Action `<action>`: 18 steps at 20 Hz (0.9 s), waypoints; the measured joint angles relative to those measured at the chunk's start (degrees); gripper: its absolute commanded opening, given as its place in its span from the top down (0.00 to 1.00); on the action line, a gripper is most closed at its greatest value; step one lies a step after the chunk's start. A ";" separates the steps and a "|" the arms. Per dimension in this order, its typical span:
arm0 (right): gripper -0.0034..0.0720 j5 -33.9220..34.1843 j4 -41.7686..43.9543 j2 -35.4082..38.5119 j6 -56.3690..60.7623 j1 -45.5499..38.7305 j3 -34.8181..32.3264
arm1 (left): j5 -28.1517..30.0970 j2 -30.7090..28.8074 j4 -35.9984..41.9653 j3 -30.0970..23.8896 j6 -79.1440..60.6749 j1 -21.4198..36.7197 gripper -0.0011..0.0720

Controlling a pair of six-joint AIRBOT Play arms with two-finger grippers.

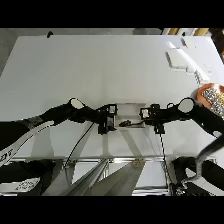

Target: Fold the box and place the chain.

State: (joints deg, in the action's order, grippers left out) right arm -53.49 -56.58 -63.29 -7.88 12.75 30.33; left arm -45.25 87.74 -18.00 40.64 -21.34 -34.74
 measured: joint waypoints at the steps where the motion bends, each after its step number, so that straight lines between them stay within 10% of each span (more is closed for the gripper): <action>1: 0.93 0.20 -1.38 1.09 1.88 0.00 -0.07 | 0.00 0.00 0.00 0.00 0.00 0.00 0.59; 10: 0.93 -5.84 -8.02 21.38 14.19 0.94 6.93 | 0.00 0.00 0.00 0.00 0.00 0.00 0.59; 18: 0.93 -4.57 -0.09 22.77 17.66 14.60 15.89 | 0.00 0.00 0.00 0.00 0.00 0.00 0.59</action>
State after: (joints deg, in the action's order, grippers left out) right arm -58.06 -56.66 -40.51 9.78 27.35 46.22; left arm -45.25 87.74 -18.00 40.64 -21.34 -34.74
